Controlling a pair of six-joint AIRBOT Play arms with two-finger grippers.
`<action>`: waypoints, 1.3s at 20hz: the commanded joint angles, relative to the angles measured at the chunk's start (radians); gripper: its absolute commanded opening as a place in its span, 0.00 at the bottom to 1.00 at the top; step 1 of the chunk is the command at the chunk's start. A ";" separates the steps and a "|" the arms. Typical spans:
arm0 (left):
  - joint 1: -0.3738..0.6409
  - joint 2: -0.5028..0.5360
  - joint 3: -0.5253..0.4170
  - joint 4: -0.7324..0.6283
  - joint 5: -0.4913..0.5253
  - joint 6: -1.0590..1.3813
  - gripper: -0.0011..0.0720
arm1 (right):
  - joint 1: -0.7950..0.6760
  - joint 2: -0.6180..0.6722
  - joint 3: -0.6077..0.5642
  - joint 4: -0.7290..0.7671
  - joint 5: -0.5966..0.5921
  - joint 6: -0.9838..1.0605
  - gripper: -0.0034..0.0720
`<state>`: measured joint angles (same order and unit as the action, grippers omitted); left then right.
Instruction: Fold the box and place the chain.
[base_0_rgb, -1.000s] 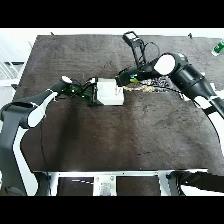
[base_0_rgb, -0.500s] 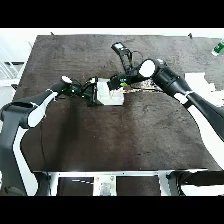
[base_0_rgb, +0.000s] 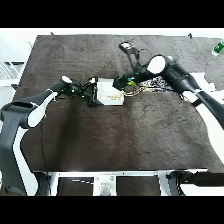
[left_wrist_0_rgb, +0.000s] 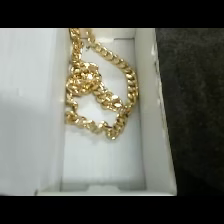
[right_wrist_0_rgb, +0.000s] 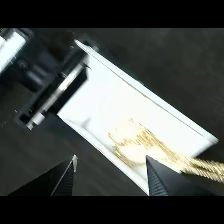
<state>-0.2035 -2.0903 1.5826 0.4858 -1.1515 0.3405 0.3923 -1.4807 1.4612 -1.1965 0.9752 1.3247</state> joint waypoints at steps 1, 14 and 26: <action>0.001 0.000 0.000 0.000 0.000 0.000 0.74 | -0.107 0.112 -0.092 0.000 0.026 0.049 0.73; 0.001 0.000 0.000 0.000 0.000 0.000 0.74 | -0.252 -0.020 -0.447 0.064 -0.478 0.326 0.73; 0.001 0.000 0.000 0.000 -0.001 0.000 0.74 | -0.206 -0.189 -0.389 0.308 -0.758 0.393 0.59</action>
<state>-0.2035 -2.0903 1.5826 0.4858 -1.1519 0.3408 0.1646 -1.6238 1.0462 -0.9646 0.2722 1.7119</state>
